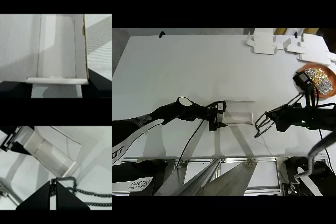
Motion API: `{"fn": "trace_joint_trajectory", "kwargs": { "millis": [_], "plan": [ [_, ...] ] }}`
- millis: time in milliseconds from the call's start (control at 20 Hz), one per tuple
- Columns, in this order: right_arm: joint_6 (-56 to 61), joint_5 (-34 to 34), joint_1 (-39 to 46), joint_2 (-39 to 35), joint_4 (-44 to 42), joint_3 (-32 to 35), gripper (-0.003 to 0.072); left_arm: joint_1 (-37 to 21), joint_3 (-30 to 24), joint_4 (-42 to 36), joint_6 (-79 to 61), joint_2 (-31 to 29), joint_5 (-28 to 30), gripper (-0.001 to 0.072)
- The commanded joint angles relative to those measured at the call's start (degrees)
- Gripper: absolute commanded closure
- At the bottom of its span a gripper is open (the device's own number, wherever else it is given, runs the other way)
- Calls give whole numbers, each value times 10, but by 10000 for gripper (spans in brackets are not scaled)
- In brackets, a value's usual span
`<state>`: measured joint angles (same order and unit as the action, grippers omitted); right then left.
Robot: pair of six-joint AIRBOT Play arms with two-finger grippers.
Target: Fold the box and place the chain.
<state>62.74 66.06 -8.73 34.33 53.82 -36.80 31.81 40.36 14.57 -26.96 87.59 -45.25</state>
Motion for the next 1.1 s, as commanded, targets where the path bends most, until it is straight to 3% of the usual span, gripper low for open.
{"fn": "trace_joint_trajectory", "kwargs": {
  "millis": [0,200,350,750,900,950,1050],
  "plan": [
    [-35,-15,-6,31,-27,0,664,0,0,0,0,0,0,391],
    [-95,-70,-6,32,-145,0,664,0,0,0,0,0,0,391],
    [-132,-65,-13,38,-193,0,663,0,0,0,0,0,0,391],
    [-133,-200,-138,152,-142,0,662,0,0,0,0,0,0,391],
    [-66,-202,-138,196,-45,0,662,0,0,0,0,0,0,391],
    [-45,-201,-138,205,-19,0,642,0,0,0,0,0,0,391],
    [-38,-197,-138,208,-1,-4,480,0,0,0,0,0,0,391]
  ]
}}
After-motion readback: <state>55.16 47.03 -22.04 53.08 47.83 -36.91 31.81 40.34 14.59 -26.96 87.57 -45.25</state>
